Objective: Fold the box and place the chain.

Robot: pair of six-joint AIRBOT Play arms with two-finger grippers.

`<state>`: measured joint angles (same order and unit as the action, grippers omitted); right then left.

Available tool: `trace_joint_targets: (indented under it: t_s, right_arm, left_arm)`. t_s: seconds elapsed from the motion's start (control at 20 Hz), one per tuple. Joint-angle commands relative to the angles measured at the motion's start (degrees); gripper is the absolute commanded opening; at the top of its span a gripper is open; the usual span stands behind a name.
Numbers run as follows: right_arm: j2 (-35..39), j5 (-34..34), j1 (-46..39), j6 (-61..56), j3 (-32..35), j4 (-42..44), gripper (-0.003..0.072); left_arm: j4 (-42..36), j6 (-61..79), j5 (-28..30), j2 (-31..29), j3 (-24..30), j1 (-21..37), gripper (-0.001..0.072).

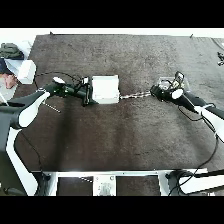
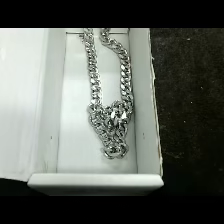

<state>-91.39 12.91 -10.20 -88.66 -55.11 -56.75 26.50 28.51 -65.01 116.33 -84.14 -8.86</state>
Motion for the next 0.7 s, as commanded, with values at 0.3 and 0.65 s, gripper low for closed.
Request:
trace_joint_targets:
  t_s: [0.3, 0.65]
  right_arm:
    - [-3.4, -4.1, 3.4, -0.1, -4.1, 3.2, -0.0011]
    - [10.8, -0.6, 7.6, 4.0, -4.0, 3.0, -0.0012]
  left_arm:
    - [0.0, 0.0, 0.0, 0.0, 0.0, 0.0, 0.0355]
    - [0.0, 0.0, 0.0, 0.0, 0.0, 0.0, 0.0355]
